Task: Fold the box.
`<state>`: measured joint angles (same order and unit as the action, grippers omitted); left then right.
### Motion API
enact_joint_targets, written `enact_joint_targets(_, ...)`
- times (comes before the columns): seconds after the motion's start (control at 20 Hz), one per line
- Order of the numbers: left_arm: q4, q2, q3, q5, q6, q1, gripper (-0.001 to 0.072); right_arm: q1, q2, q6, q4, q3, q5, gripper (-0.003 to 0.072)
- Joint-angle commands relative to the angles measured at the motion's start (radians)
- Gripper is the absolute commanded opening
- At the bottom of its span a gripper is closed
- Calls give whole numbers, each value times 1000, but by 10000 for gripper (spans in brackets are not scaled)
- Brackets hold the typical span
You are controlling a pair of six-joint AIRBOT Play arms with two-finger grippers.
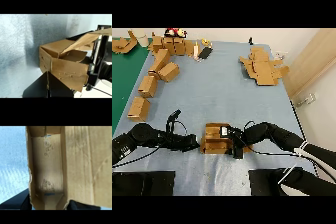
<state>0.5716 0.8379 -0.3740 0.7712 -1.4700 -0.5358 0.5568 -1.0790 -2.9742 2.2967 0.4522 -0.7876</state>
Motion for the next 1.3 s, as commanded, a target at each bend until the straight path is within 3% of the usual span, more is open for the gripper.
enact_joint_targets(0.0,-9,0,-3,24,12,14,288,0,0,0,-1,0,0,446)
enact_joint_targets(0.05,-15,0,-3,23,12,14,371,0,0,0,-1,0,0,447)
enact_joint_targets(0.6,-123,0,-6,25,55,13,386,0,0,0,-4,0,0,446)
enact_joint_targets(0.85,-123,0,-6,-58,75,14,386,0,0,0,-4,0,0,446)
enact_joint_targets(1.25,-123,0,-5,-61,76,13,384,0,0,0,-4,0,0,446)
